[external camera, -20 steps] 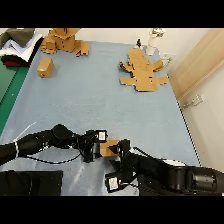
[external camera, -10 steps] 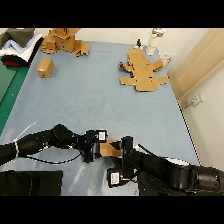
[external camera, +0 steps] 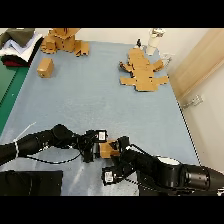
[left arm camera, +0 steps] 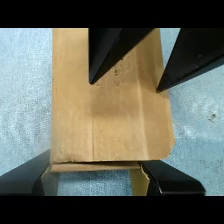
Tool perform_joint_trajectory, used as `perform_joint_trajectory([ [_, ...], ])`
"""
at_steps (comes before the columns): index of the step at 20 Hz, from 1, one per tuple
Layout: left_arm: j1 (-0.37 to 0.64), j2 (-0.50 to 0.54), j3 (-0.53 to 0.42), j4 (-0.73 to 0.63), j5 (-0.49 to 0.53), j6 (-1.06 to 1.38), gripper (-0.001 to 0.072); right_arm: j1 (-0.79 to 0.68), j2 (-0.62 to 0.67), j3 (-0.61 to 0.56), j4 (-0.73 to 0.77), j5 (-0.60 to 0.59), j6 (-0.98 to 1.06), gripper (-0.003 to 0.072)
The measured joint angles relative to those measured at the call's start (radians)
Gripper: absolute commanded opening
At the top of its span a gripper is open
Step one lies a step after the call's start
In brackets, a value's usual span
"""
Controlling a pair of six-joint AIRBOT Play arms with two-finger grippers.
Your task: Fold the box.
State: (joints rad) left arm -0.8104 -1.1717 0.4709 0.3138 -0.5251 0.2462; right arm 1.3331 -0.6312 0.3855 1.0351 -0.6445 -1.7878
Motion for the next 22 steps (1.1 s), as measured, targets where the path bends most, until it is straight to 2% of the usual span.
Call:
perform_joint_trajectory([
  [14, 0.0, 0.0, 0.0, 0.0, 0.0, 0.0, 0.0477, 0.0, -0.073, 0.0, 0.018, 0.027, 0.007, 0.0515],
  [15, 0.0, 0.0, 0.0, 0.0, 0.0, 0.0, 0.0477, 0.0, -0.076, 0.0, 0.019, 0.027, 0.007, 0.0479],
  [16, 0.0, 0.0, 0.0, 0.0, 0.0, 0.0, 0.0477, 0.0, -0.08, 0.0, 0.019, 0.027, 0.007, 0.0384],
  [17, 0.0, 0.0, 0.0, 0.0, 0.0, 0.0, 0.0477, 0.0, -0.084, 0.0, 0.019, 0.027, 0.008, 0.0382],
  [20, 0.0, 0.0, 0.0, 0.0, 0.0, 0.0, 0.0478, 0.0, -0.089, 0.0, 0.019, 0.026, 0.01, 0.0383],
  [21, 0.0, 0.0, 0.0, 0.0, 0.0, 0.0, 0.0477, 0.0, -0.09, 0.0, 0.018, 0.026, 0.011, 0.0418],
  [22, 0.0, 0.0, 0.0, 0.0, 0.0, 0.0, 0.0477, 0.0, -0.091, 0.0, 0.016, 0.026, 0.011, 0.0495],
])
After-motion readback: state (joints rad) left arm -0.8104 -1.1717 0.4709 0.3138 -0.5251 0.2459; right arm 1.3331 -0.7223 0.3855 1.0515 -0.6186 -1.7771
